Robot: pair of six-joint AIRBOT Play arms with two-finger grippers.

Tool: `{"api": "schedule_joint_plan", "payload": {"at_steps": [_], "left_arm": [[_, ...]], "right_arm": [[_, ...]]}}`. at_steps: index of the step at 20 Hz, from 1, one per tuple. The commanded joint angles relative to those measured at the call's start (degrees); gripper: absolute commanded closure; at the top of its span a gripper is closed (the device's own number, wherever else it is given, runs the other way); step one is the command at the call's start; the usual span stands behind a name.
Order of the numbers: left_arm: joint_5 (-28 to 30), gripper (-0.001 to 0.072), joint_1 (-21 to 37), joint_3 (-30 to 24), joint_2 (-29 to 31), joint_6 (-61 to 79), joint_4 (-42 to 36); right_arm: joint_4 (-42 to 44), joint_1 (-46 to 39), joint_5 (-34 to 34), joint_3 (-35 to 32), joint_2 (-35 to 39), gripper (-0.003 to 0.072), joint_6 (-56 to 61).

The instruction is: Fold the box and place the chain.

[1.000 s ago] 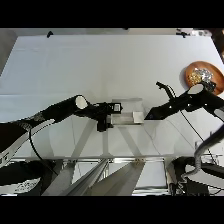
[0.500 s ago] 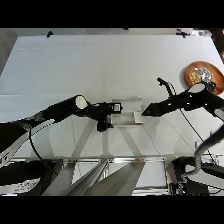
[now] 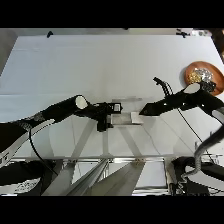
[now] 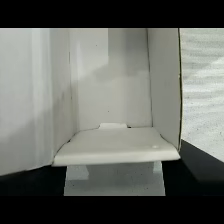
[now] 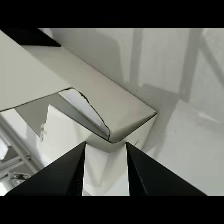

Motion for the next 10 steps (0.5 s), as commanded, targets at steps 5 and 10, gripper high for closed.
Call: {"api": "schedule_joint_plan", "payload": {"at_steps": [5,10], "left_arm": [[0.0,0.0274,0.0,0.0,0.0,0.0,0.0],[0.0,0.0274,0.0,0.0,0.0,0.0,0.0]], "right_arm": [[-13.2,4.7,-3.4,0.1,7.8,0.0425,12.8],[-17.0,11.3,-7.3,0.1,7.8,0.0304,19.8]]}}
